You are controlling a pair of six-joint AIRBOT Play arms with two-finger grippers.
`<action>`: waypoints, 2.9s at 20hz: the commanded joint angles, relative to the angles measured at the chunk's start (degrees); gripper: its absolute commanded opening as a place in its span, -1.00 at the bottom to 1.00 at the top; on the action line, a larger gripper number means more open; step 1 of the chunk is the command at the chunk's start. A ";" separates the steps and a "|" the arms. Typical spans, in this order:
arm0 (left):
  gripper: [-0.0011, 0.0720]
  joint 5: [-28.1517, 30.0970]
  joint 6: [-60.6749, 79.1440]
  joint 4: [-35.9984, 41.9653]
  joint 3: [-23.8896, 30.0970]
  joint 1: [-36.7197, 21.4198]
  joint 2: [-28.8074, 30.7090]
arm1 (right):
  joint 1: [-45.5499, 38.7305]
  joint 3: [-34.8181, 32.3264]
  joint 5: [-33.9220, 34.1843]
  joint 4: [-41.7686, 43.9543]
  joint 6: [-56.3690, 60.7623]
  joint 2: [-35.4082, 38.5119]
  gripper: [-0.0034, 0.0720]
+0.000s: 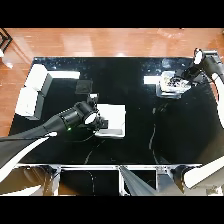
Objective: Fold the box and place the chain.
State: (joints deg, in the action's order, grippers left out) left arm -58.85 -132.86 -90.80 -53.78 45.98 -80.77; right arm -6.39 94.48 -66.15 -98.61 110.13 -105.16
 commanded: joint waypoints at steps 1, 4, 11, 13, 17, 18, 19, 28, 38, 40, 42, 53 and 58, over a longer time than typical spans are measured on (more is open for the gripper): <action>-0.92 0.15 -0.02 0.00 0.02 -0.04 0.00 | -0.04 0.04 0.02 -0.46 0.31 -1.25 0.50; -0.92 0.11 -0.02 0.00 0.02 -0.04 0.00 | -0.04 0.04 0.48 -0.42 0.28 -1.97 0.21; -0.92 0.11 -0.02 -0.02 0.02 -0.04 0.00 | -0.02 0.44 -0.44 2.64 -5.22 -1.88 -0.86; -0.92 0.11 -0.02 -0.22 0.02 -0.04 0.00 | -0.04 2.14 -2.91 2.58 -7.37 -1.40 -0.86; -0.92 0.13 -0.02 -0.22 0.02 -0.04 0.00 | -0.04 3.45 -3.32 2.62 -11.74 4.22 -0.87; -0.92 0.15 -0.02 -0.22 0.02 -0.04 0.00 | -0.04 3.45 -3.28 2.60 -12.35 6.21 -0.87; -0.92 0.17 -0.02 -0.39 0.02 -0.04 0.00 | -0.09 3.45 -3.19 2.60 -12.37 8.28 -0.87; -0.92 0.11 -0.02 -0.48 0.02 -0.04 -0.04 | -0.74 3.45 -0.55 8.26 -16.28 29.77 -0.87; -0.92 -0.11 0.02 -0.70 0.02 -0.04 -0.04 | -0.57 3.43 -10.49 32.98 -27.15 46.86 -0.87; -0.92 -0.13 0.02 -0.70 0.02 -0.04 -0.04 | 1.68 2.56 -10.21 34.95 -28.61 49.88 -0.87; -0.92 -0.11 0.02 -0.70 0.02 -0.04 -0.04 | 4.59 2.16 -11.87 34.99 -28.55 51.58 -0.87; -0.92 0.09 0.02 -1.60 0.02 -0.04 -0.04 | 26.60 -0.33 -26.12 39.32 -30.18 52.26 -0.87; -0.92 0.09 0.02 -1.55 0.02 -0.04 -0.04 | 30.60 -0.37 -23.52 47.80 -30.10 50.53 -0.87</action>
State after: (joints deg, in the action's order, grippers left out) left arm -58.83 -132.81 -92.16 -53.78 46.00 -80.77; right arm 21.61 94.21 -90.85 -55.48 80.07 -53.71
